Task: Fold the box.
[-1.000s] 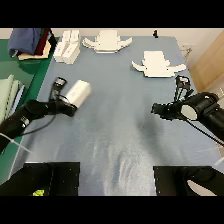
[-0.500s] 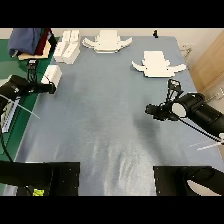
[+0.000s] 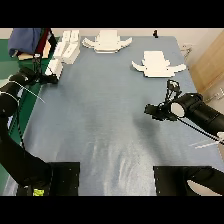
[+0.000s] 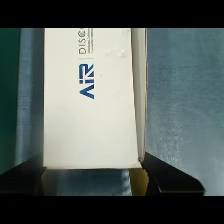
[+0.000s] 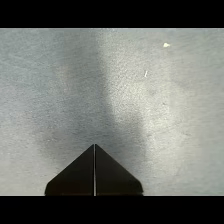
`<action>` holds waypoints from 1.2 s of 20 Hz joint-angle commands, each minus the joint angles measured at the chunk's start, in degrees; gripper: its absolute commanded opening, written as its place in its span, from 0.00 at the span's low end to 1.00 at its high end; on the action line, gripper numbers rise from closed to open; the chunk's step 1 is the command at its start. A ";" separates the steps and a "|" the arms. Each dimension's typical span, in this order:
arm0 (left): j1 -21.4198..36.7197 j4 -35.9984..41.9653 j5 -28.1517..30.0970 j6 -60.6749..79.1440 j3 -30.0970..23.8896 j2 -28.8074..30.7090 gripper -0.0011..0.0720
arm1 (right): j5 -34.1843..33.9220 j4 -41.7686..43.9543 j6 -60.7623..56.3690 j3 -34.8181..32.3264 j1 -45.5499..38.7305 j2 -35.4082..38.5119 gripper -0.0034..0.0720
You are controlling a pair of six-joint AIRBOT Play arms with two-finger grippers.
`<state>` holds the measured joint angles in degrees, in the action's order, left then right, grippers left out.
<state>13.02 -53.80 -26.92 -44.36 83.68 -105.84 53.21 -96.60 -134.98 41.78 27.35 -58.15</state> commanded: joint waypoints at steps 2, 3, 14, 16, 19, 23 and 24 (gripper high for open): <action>-0.72 -0.02 2.36 -0.04 4.15 -4.09 0.67 | -0.42 0.48 -0.02 0.04 0.00 -0.07 0.05; -0.85 -0.02 3.65 -0.04 4.15 -4.24 0.67 | -0.42 0.48 -0.02 0.04 0.00 -0.04 0.05; -0.79 -0.04 3.76 -0.24 4.11 -4.24 0.97 | -0.39 2.97 0.00 0.04 0.00 -0.07 0.05; -0.79 -0.04 3.21 -0.26 4.11 -4.22 0.97 | -0.39 3.02 0.00 0.04 0.00 -0.07 0.05; -0.39 -0.28 -2.34 -0.26 4.11 -3.74 0.97 | -0.39 3.17 0.04 0.04 0.00 -0.04 0.05; 3.56 -2.56 -17.20 -5.29 4.13 0.02 0.97 | -0.35 5.05 1.57 0.04 0.00 -0.04 0.05; 4.85 -4.22 -22.08 -7.28 4.39 1.73 0.97 | -0.33 5.70 1.60 0.04 0.00 -0.04 0.05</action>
<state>15.38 -55.44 -37.26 -47.33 87.81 -106.96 52.82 -92.40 -134.26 41.78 27.38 -58.19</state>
